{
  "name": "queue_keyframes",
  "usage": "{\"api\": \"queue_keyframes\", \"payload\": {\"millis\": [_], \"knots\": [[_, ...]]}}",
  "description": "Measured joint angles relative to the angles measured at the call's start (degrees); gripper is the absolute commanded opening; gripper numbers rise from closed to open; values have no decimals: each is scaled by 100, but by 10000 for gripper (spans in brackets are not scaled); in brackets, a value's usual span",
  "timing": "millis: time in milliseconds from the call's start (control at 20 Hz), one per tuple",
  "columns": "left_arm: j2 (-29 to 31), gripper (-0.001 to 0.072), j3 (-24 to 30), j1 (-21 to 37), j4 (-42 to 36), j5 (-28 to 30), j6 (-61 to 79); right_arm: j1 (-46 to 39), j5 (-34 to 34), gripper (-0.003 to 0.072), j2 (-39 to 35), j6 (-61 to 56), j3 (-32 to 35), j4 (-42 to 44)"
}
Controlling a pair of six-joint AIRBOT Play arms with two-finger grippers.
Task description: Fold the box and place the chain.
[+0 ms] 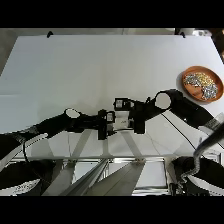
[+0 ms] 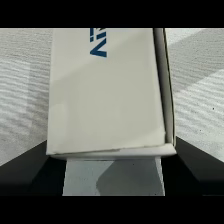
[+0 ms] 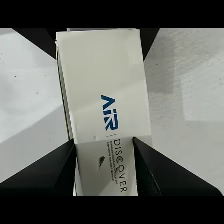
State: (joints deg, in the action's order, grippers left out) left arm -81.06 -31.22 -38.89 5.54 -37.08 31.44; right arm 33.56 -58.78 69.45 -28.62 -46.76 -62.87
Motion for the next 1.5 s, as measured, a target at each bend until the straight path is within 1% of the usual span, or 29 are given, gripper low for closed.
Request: {"api": "queue_keyframes", "payload": {"millis": [150, 200, 250, 300, 350, 450, 850, 950, 1100, 1150, 1350, 1500], "knots": [[0, 136, 0, 0, 2, -2, 2, 61, 26, 340, 0, -7, 20, -50], [0, 136, 0, 0, 2, -2, 2, 72, 33, 367, 2, -7, 24, -52], [0, 136, 0, 0, 2, -2, 4, 79, 39, 474, 2, -9, 26, -57], [-2, 136, 0, 0, 2, -2, 4, 87, 48, 533, -4, -13, 39, -46], [0, 136, 0, 0, 4, -2, 4, 94, 42, 541, -44, -26, 42, -48], [0, 136, 0, 0, 20, -9, 13, 96, 223, 542, -175, -7, 37, -81], [0, 136, -2, 0, 20, -20, 17, 94, 461, 537, -739, -13, 35, -131], [0, 136, 0, -2, 28, -39, 24, 94, 452, 446, -839, -105, 35, -140], [0, 136, 0, -4, 22, -31, 20, 94, 372, 427, -894, -201, 125, -138], [0, 136, 0, -4, 17, -28, 17, 94, 310, 388, -905, -201, 166, -138], [0, 136, 0, -4, 9, -15, 13, 96, -74, 388, -920, -92, 289, -138], [0, 136, 0, -4, 7, -11, 11, 96, -83, 386, -922, -37, 389, -142]]}}
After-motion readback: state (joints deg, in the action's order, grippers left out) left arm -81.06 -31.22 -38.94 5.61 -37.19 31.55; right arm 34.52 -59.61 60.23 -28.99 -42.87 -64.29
